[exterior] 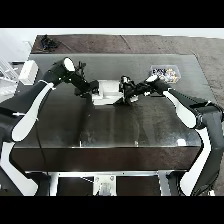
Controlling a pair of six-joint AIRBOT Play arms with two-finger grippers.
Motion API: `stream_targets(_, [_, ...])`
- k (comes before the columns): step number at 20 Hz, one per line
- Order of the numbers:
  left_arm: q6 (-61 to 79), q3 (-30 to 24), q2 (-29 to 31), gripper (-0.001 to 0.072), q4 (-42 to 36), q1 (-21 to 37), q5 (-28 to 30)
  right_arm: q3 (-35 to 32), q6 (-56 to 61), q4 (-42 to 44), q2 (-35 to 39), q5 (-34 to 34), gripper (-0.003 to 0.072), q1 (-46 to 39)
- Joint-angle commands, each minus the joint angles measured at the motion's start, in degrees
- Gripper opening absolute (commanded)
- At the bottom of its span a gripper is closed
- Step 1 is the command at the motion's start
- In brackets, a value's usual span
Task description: Fold the box and place the chain.
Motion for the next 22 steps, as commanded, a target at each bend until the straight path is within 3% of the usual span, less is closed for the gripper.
stream_targets(1, [-1.4, 0.1, -0.3, 0.0463, 3.2, -1.3, 0.5, 0.0, 0.0, 0.0, 0.0, 0.0, 0.0508, 0.0])
stream_targets(3, [-1.5, 0.1, -0.4, 0.0462, 3.5, -1.3, 0.9, 0.0, 0.0, 0.0, 0.0, 0.0, 0.0508, 0.0])
stream_targets(4, [-1.7, 0.1, -0.5, 0.0417, 3.8, -1.3, 0.8, 0.0, 0.0, 0.0, 0.0, 0.0, 0.0508, 0.0])
stream_targets(5, [-1.9, 0.1, -0.5, 0.0229, 4.5, -1.6, 0.8, 0.0, 0.0, 0.0, 0.0, 0.0, 0.0508, 0.0])
stream_targets(6, [-2.1, 0.1, -0.5, 0.021, 4.8, -1.6, 0.8, 0.0, 0.0, 0.0, 0.0, 0.0, 0.0508, 0.0])
stream_targets(10, [-2.1, 0.1, -0.5, 0.0212, 5.0, -2.4, 1.9, 0.0, 0.0, 0.0, 0.0, 0.0, 0.0508, 0.0])
stream_targets(12, [-2.1, 0.1, -0.5, 0.0388, 5.0, -2.8, 2.2, 0.0, 0.0, 0.0, 0.0, 0.0, 0.0508, 0.0])
stream_targets(15, [-2.1, 0.6, -0.9, 0.0384, 5.0, -2.9, 1.8, 0.0, 0.0, 0.0, 0.0, 0.0, 0.0508, 0.0])
stream_targets(22, [-6.5, 12.3, -7.5, 0.0384, 10.7, -4.5, -8.3, 0.0, 0.0, 0.0, 0.0, 0.0, 0.0508, 0.0])
